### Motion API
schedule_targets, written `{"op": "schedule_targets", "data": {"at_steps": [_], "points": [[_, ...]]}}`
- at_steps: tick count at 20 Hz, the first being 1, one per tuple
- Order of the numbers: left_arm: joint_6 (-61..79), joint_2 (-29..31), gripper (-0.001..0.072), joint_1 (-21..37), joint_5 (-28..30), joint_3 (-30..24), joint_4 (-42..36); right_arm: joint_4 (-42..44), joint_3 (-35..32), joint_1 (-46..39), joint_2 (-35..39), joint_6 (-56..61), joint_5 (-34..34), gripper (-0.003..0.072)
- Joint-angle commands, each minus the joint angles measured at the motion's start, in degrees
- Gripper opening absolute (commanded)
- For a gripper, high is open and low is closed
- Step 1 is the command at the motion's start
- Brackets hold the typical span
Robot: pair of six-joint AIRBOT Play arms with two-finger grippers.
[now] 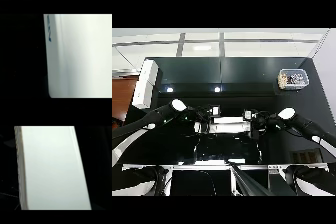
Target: Fold the box and place the chain.
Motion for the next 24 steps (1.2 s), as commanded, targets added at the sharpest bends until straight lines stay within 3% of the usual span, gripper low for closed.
{"op": "schedule_targets", "data": {"at_steps": [1, 9, 24], "points": [[-0.02, -0.04, 0.0027, 0.0, 0.15, -0.02, 0.0, -0.66, 0.07, 0.39, -1.2, 0.17, -0.79, 0.0709], [-0.02, -0.04, 0.0027, 0.0, 0.17, -0.02, 0.0, -10.78, 2.64, 3.19, -3.89, 12.44, -3.63, 0.0708], [-0.02, -0.04, 0.0027, 0.0, 0.17, -0.02, 0.0, -10.23, 2.73, 2.08, -3.91, 11.91, -2.01, 0.0708]]}}
